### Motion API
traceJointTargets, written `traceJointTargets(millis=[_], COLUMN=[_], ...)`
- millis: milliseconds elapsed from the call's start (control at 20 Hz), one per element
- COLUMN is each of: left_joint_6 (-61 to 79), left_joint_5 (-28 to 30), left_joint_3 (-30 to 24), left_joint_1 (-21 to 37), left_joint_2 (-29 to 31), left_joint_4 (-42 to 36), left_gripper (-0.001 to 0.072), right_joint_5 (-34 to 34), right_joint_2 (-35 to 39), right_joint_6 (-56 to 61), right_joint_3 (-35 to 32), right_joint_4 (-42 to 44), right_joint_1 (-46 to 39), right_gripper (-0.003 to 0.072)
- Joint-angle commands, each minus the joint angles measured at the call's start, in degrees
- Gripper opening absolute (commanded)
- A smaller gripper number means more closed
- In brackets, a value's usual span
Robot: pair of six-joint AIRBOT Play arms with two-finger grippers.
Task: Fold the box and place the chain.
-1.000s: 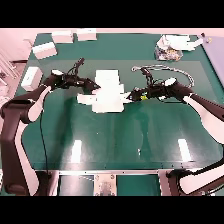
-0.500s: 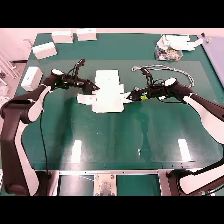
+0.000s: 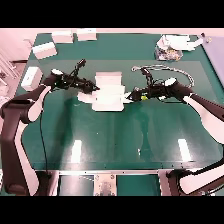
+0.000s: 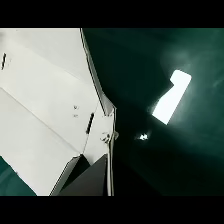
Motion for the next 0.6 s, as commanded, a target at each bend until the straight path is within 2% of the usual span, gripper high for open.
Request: traceJointTargets(millis=[0, 300, 350, 400, 450, 550], left_joint_6=[7.5, 20.5, 23.5, 26.3, 27.9, 31.2], left_joint_5=[-3.9, -6.0, -6.2, -6.0, -6.2, -6.3], left_joint_3=[0.0, -0.1, -0.1, -0.1, -0.1, -0.1], left_joint_1=[-0.1, 0.0, 0.0, 0.0, 0.0, 0.0], left_joint_2=[0.0, 0.0, 0.0, 0.0, 0.0, 0.0], left_joint_4=[-1.4, -2.6, -2.5, -2.1, -2.0, -1.6], left_gripper=[0.0020, 0.0017, 0.0017, 0.0016, 0.0017, 0.0017], right_joint_5=[0.0, 0.1, 0.3, 0.5, 0.5, 0.5], right_joint_2=[0.0, 0.0, 0.0, 0.0, 0.0, 0.0], right_joint_6=[-0.3, -0.3, -0.3, -0.3, -0.3, -0.3], right_joint_3=[0.0, 0.1, 0.1, 0.1, 0.1, 0.1], right_joint_4=[-0.1, 0.2, 0.6, 1.4, 1.9, 2.5], right_joint_1=[0.0, -0.9, -1.2, -1.3, -1.5, -1.8], right_gripper=[0.0008, 0.0010, 0.0056, 0.0193, 0.0259, 0.0263])
